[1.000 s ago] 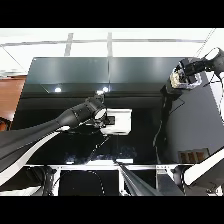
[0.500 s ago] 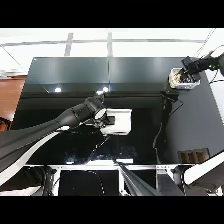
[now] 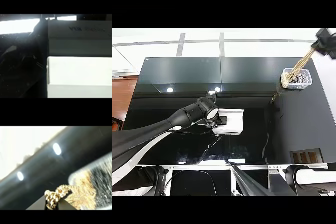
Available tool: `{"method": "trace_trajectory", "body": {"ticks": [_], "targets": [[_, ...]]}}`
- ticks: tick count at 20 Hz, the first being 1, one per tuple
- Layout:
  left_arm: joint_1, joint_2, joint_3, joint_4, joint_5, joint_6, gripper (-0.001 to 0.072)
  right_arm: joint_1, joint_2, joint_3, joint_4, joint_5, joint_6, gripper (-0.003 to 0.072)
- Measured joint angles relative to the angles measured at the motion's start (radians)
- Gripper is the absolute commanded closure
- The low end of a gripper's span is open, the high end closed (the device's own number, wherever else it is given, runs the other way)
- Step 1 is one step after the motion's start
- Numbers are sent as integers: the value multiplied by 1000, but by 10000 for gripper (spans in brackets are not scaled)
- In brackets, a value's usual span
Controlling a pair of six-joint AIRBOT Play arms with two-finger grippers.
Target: Fold the box and place the chain.
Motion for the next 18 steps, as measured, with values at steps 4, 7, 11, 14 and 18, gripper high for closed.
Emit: {"method": "trace_trajectory", "body": {"ticks": [4,7,11,14,18], "targets": [[0,0,0,0,0,0,680,0,172,0,32,-39,-82,674],[0,0,0,0,0,0,680,0,272,0,43,-43,-123,674],[0,0,0,0,0,0,680,0,375,0,121,-10,-216,674],[0,0,0,0,0,0,680,0,428,0,233,83,-290,673],[0,0,0,0,0,0,680,6,463,0,343,289,-355,673]]}}
